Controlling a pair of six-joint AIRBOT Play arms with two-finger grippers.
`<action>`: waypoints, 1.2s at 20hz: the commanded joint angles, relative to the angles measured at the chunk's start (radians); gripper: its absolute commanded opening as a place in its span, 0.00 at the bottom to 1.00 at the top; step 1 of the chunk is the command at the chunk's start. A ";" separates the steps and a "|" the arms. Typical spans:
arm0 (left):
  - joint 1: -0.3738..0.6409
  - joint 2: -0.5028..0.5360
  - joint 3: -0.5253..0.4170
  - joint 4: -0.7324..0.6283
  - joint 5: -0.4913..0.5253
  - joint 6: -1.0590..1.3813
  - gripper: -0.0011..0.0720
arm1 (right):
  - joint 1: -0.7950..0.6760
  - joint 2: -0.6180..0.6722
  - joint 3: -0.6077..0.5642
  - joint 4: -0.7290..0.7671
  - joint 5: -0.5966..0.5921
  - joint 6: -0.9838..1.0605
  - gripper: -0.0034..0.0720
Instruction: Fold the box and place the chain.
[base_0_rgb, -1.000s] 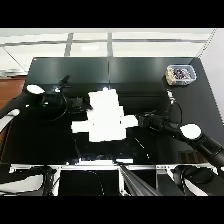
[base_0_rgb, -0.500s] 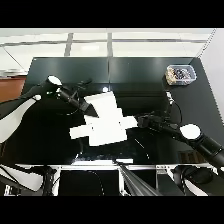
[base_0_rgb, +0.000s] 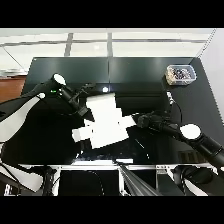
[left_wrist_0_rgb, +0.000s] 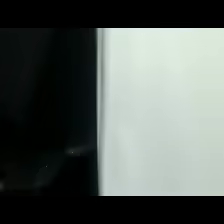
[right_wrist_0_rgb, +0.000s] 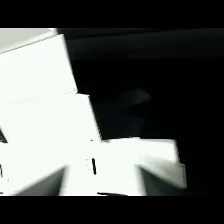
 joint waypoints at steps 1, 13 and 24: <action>-0.001 0.020 0.007 0.008 -0.016 -0.001 0.04 | -0.067 0.005 0.045 -0.122 0.131 -0.002 0.96; -0.146 0.332 -0.314 -0.009 0.474 0.527 0.05 | -0.290 0.002 0.244 -0.634 0.322 -0.169 0.95; -0.202 0.332 -0.314 0.063 0.649 0.610 0.05 | 0.034 -0.030 0.080 -0.573 0.244 -0.671 0.95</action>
